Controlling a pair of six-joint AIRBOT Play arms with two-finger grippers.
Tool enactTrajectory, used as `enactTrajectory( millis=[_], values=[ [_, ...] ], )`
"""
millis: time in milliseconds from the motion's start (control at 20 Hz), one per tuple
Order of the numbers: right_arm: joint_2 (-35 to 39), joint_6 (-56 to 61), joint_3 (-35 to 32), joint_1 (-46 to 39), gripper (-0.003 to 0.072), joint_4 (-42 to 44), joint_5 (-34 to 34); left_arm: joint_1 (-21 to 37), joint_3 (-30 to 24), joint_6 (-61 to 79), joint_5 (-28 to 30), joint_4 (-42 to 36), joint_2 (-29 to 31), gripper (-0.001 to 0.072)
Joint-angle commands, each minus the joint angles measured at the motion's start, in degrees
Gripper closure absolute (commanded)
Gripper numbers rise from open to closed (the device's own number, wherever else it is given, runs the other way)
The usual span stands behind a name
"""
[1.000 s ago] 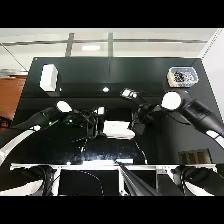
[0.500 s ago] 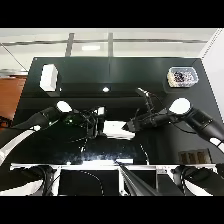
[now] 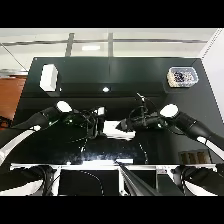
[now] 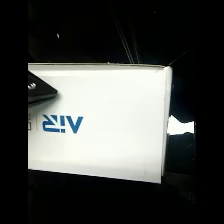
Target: Fold the box and place the chain.
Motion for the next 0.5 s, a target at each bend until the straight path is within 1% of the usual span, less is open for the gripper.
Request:
enactTrajectory(
  millis=[0, 200, 450],
  values=[
    [-1.46, 0.04, -0.15, 0.33, 0.0644, -1.36, -1.22, 0.00, 0.02, -0.07, -0.02, -0.04, 0.02, 0.0301],
    [-1.70, 0.02, -0.15, 0.35, 0.0644, -1.81, -1.25, 0.00, 0.02, -0.07, -0.02, -0.04, 0.02, 0.0301],
    [-1.75, 0.50, -0.15, 0.35, 0.0644, -4.59, -1.31, 0.00, 0.02, -0.07, -0.02, -0.04, 0.02, 0.0301]
  ],
)
